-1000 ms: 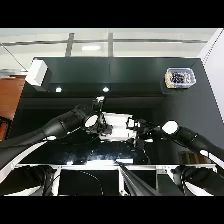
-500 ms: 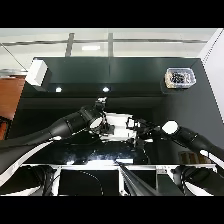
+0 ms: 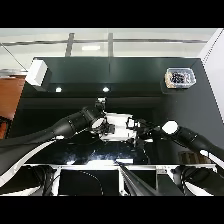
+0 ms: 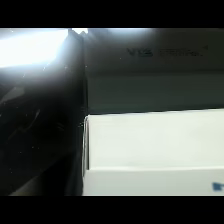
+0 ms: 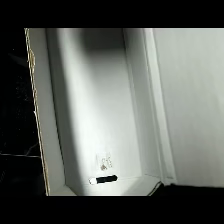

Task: Fold the box and place the chain.

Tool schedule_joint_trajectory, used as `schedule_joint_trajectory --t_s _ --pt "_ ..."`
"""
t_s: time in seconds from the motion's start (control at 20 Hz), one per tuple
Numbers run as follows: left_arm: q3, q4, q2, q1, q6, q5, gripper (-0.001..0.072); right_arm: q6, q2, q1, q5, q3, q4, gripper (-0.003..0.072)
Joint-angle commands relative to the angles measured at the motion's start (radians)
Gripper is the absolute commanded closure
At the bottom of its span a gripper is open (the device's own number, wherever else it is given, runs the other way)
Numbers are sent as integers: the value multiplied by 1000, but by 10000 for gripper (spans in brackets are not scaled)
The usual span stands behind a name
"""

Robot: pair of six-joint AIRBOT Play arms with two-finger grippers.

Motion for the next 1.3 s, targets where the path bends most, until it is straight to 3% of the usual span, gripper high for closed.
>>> schedule_joint_trajectory --t_s 0.0,0.05,0.1,0.2,0.25,0.45,0.5,0.55,0.6,0.95,1.1,1.2,1.25 --pt "2 0 -5 -1 -7 -6 429 0 -1 1 0 -1 0 201" --pt "5 0 -8 -1 -7 -10 437 0 -1 1 0 -1 0 201" --pt "5 0 -9 -1 -8 -6 544 0 -1 1 0 -1 0 201" --pt "5 0 -8 -3 -3 -6 606 0 -1 1 0 -1 0 202" --pt "5 0 -8 -5 -1 -6 670 0 -1 1 0 -1 0 201" --pt "5 0 -8 -8 -1 -8 681 0 -1 1 0 -1 0 201" --pt "5 0 -8 -8 -1 -8 674 0 -1 1 0 -1 0 201" --pt "8 0 -8 -8 -1 -8 571 0 -1 1 0 -1 0 201" --pt "13 1 -8 -7 -1 -8 410 0 -1 1 0 -1 0 201" --pt "32 31 -10 -6 -1 -37 389 0 -1 1 0 -1 0 201" --pt "32 31 -10 -6 -1 -36 438 0 -1 1 0 -1 0 201" --pt "32 26 -11 -7 19 -31 680 0 -1 1 0 -1 0 201" --pt "32 26 -11 -7 19 -31 680 0 -1 1 0 -1 0 201"
